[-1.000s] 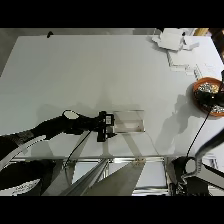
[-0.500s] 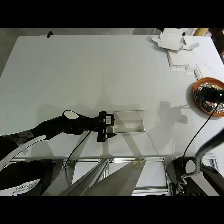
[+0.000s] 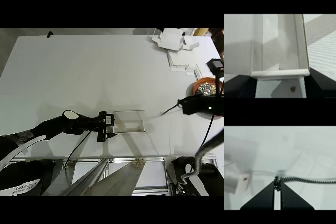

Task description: Fold the box and place the chain.

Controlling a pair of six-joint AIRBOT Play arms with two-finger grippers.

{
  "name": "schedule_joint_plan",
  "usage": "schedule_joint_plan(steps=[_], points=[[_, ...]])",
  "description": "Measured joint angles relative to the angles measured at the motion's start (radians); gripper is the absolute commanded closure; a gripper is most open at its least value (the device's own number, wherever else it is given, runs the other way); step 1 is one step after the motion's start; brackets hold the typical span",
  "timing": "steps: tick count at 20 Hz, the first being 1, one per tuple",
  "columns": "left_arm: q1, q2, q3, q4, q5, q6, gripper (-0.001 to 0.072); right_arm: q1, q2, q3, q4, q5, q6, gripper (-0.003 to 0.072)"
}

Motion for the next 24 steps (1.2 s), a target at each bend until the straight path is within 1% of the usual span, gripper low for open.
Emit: schedule_joint_plan(steps=[3, 5, 8, 12, 18, 20, 24], points=[[0.000, 0.000, 0.000, 0.000, 0.000, 0.000, 0.0569, 0.119, 0.035, 0.000, 0.085, 0.052, -0.045, 0.0665], [0.000, 0.000, 0.000, 0.000, 0.000, 0.000, 0.0569, 0.199, 0.045, 0.000, 0.144, 0.057, -0.070, 0.0665], [0.000, 0.000, 0.000, 0.000, 0.000, 0.000, 0.0569, 0.312, 0.052, 0.000, 0.204, 0.010, -0.087, 0.0665], [0.000, 0.000, 0.000, 0.000, 0.000, 0.000, 0.0569, 0.420, 0.055, -0.003, 0.260, -0.089, -0.092, 0.0666], [0.000, 0.000, 0.000, 0.000, 0.000, 0.000, 0.0569, 0.479, 0.018, -0.016, 0.315, -0.187, -0.094, 0.0666], [0.000, 0.000, 0.000, 0.000, 0.000, 0.000, 0.0569, 0.483, -0.016, -0.029, 0.335, -0.220, -0.095, 0.0666], [0.000, 0.000, 0.000, 0.000, 0.000, 0.000, 0.0569, 0.488, -0.106, -0.073, 0.356, -0.239, -0.101, 0.0666]])
